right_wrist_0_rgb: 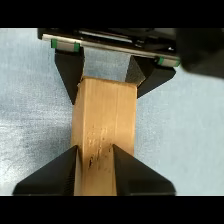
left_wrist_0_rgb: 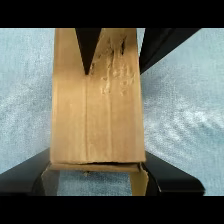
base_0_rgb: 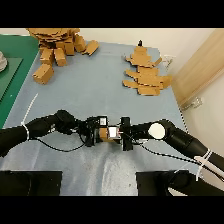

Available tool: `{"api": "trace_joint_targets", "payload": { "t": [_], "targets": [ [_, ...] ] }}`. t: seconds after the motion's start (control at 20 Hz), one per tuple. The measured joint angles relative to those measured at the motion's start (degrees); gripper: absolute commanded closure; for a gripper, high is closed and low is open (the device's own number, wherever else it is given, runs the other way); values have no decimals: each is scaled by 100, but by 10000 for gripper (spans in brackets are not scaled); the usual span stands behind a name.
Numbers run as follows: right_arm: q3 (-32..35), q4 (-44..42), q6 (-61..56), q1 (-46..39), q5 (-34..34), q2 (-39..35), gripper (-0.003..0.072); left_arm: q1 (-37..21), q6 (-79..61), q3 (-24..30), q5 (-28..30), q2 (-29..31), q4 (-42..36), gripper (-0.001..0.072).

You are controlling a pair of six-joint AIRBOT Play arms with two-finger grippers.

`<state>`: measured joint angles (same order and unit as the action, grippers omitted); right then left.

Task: Fold the box.

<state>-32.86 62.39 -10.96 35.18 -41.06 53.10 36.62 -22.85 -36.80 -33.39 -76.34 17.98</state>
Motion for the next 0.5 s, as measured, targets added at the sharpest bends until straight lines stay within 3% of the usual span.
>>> {"api": "trace_joint_targets", "payload": {
  "t": [0.3, 0.4, 0.5],
  "targets": [
    [-85, 264, -302, 85, 92, -216, 429, -2, -9, 0, 7, 0, 0, 248],
    [-98, 293, -385, 90, 103, -280, 488, -2, -7, 0, -15, 0, 4, 248],
    [-105, 308, -437, 92, 105, -313, 487, -2, -9, 0, -15, 0, 4, 248]
  ]
}}
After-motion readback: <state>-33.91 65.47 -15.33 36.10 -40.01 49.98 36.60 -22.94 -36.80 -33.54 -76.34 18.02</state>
